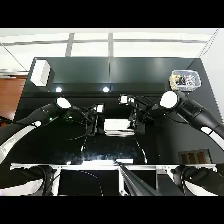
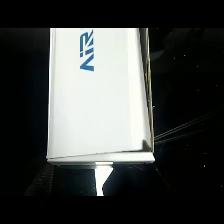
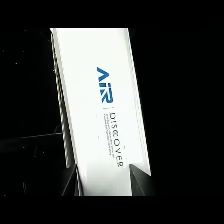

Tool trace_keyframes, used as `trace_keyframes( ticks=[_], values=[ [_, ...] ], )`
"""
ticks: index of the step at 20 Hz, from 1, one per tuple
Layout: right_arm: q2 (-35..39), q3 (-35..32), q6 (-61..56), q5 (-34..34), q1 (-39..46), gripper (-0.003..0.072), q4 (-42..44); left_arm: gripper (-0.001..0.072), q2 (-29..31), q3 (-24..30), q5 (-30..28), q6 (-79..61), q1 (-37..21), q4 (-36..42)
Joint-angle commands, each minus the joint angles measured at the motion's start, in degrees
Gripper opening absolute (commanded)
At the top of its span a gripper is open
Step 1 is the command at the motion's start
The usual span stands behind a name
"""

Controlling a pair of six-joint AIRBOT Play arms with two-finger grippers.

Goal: Fold the box and place the chain.

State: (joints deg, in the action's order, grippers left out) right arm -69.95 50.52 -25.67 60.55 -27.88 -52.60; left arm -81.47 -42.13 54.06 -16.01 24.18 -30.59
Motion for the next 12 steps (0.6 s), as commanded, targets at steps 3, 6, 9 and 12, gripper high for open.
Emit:
trace_keyframes(
  ticks=[3, 6, 9, 12],
  values=[
    [0.0, -0.1, -0.2, 1.0, 0.0, 0.0311, 0.1, 0.0287, 0.0, 0.0, 0.0, 0.0, 0.0, 0.0],
    [0.0, -0.1, -0.2, 0.5, 0.0, 0.0296, 0.1, 0.0287, 0.0, 0.0, 0.0, 0.0, 0.0, 0.0],
    [-0.1, -0.1, -0.2, 0.6, 0.0, 0.0296, 0.1, 0.0287, 0.0, 0.0, 0.0, 0.0, 0.0, 0.0],
    [-0.1, -0.3, -0.2, 0.9, 0.0, 0.0297, 0.1, 0.0287, 0.0, 0.0, 0.0, 0.0, 0.0, 0.0]
  ],
)
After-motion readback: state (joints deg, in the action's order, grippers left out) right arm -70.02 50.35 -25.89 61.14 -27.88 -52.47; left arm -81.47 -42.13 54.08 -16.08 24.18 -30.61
